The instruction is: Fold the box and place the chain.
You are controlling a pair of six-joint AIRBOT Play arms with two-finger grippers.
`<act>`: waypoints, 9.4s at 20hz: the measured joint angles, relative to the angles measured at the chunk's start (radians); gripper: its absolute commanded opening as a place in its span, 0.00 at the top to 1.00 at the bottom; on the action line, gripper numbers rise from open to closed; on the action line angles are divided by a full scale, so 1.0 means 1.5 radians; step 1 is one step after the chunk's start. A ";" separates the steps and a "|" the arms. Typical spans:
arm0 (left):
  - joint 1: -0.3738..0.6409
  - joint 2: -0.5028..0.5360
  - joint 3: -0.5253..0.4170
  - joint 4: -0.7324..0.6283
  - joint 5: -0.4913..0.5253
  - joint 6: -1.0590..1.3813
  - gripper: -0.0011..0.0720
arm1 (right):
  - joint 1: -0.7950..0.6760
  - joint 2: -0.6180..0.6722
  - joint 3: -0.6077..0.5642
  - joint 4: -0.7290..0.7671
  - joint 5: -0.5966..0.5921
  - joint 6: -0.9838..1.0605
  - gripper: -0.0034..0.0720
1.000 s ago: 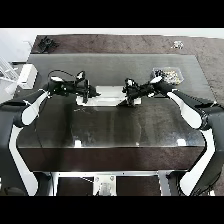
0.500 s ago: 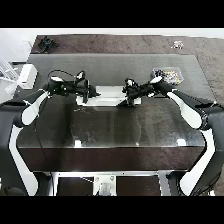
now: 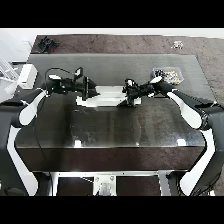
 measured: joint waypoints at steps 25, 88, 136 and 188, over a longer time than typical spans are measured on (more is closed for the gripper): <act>-0.005 0.253 -0.127 0.047 -0.089 -0.111 0.96 | 0.000 0.000 0.000 0.001 -0.001 0.000 0.21; -0.066 0.069 0.018 0.138 0.137 -0.205 0.96 | 0.001 0.000 0.000 0.000 0.000 -0.001 0.21; -0.080 0.193 -0.155 0.379 0.198 -0.326 0.58 | 0.000 0.000 0.000 0.001 -0.001 0.000 0.21; -0.080 0.123 -0.151 0.130 0.170 -0.011 0.03 | -0.001 0.000 0.000 0.001 -0.001 0.001 0.21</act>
